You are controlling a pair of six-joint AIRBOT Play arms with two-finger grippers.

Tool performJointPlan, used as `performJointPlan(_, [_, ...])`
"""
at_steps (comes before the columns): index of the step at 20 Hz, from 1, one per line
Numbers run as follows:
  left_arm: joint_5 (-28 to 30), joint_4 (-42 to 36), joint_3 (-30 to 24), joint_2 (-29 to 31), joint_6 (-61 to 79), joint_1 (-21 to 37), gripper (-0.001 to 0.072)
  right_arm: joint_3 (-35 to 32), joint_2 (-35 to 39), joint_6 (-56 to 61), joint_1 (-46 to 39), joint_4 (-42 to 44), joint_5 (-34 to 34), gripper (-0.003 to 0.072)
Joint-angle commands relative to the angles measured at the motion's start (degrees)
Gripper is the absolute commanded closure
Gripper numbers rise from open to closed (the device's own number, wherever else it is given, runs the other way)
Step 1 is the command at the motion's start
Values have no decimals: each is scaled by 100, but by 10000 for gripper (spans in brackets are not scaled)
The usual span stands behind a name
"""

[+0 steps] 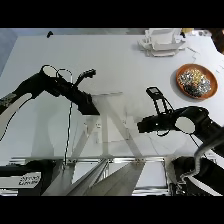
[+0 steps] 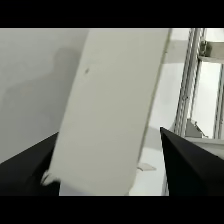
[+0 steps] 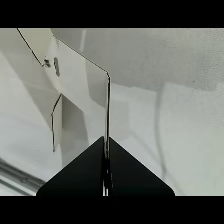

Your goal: Fold the box and place the chain.

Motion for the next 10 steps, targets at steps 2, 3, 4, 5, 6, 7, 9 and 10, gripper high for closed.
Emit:
performJointPlan(2, [313, -4, -63, -4, 328, -203, 209, -2, 4, 4, 4, 2, 4, 668])
performJointPlan(3, [304, 37, -66, -4, 396, -205, 222, -2, 4, 4, 4, 2, 4, 668])
performJointPlan(4, [299, 39, -66, -4, 479, -203, 253, -2, 4, 4, 4, 4, 4, 668])
performJointPlan(5, [299, 59, -66, -4, 562, -203, 350, -2, 4, 4, 4, 7, 4, 668])
performJointPlan(6, [306, 96, -66, -4, 699, -205, 425, -2, 4, 7, 4, 9, 4, 668])
performJointPlan(7, [313, 103, -66, -4, 782, -203, 535, -2, 4, 7, 4, 22, 4, 668])
performJointPlan(9, [361, 118, -66, -4, 789, -203, 661, -2, 7, 7, 4, 50, 4, 669])
performJointPlan(10, [400, 120, -66, -4, 793, -203, 702, 0, 9, 7, 4, 90, 2, 669])
